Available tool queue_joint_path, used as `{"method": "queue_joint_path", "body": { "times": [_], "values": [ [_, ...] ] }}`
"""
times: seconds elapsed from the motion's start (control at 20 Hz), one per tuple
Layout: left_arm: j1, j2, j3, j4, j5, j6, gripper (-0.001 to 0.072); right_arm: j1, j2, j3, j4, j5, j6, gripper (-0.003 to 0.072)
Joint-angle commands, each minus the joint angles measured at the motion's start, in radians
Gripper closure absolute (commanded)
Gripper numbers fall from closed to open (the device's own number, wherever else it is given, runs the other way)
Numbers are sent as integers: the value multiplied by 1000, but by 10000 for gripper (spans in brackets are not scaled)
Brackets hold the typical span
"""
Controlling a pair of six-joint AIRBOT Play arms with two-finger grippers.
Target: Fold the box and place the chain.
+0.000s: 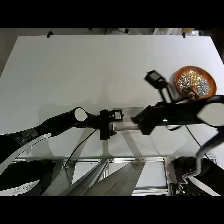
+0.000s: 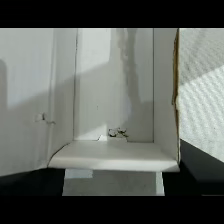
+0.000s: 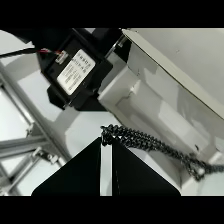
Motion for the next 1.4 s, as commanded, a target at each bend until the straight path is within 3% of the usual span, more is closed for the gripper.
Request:
{"method": "queue_joint_path", "body": {
  "times": [0.0,0.3,0.4,0.45,0.7,0.8,0.85,0.95,1.1,1.15,1.25,1.35],
  "values": [
    [0,1,0,0,0,0,458,85,-138,-29,-51,-156,4,668],
    [0,1,0,0,0,0,458,94,-341,-29,-62,-114,7,664],
    [0,1,0,0,0,0,458,93,-328,-23,-61,-84,12,500],
    [0,1,0,0,0,0,458,92,-313,-11,-71,-61,33,479],
    [0,1,0,0,0,0,458,-60,-171,104,-190,209,145,555],
    [0,0,0,0,0,0,458,-156,-109,108,-298,272,188,668],
    [0,1,0,0,0,0,458,-200,-98,108,-351,294,219,668],
    [0,0,0,0,0,0,458,-277,-105,90,-409,290,267,669],
    [0,1,0,0,0,0,458,-322,-140,-19,-415,182,273,667],
    [0,0,0,0,0,0,458,-322,-159,-53,-424,146,291,639],
    [0,0,0,0,0,0,458,-322,-210,-93,-438,87,358,373],
    [0,1,0,0,0,0,458,-322,-269,-97,-433,45,371,370]
  ]
}}
